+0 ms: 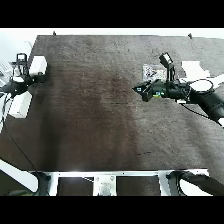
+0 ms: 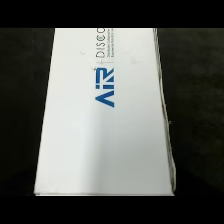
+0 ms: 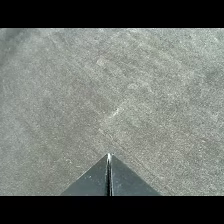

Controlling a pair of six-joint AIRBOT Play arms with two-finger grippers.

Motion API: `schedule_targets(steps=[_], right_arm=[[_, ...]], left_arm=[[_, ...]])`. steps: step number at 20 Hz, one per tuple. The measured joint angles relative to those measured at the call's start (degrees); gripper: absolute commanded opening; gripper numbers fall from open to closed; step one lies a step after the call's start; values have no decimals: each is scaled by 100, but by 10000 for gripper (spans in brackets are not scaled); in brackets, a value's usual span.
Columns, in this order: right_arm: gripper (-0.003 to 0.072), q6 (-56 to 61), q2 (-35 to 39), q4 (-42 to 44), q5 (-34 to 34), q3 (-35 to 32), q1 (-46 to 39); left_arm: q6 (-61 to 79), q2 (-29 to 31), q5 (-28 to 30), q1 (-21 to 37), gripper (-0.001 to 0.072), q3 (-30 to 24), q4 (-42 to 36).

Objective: Fold the box and place the chain.

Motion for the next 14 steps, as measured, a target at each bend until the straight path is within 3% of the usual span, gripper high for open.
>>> schedule_targets(steps=[6, 8, 9, 10, 11, 14], right_arm=[[11, -2, 0, 22, 2, -4, 2], [12, -2, 0, 85, 2, -4, 2], [59, -2, 0, 116, 2, -4, 2], [134, -2, 0, 140, 2, -4, 2], [175, -4, 0, 146, 2, -7, 2], [312, -2, 0, 177, 2, -7, 2]], left_arm=[[210, -234, -243, 313, 29, 9, 0], [323, -262, -264, 350, 265, 11, -33], [431, -273, -291, 361, 366, 13, -37], [551, -278, -317, 361, 426, 13, -35], [664, -282, -354, 361, 450, 15, -39], [907, -291, -555, 365, 626, 22, -17]])
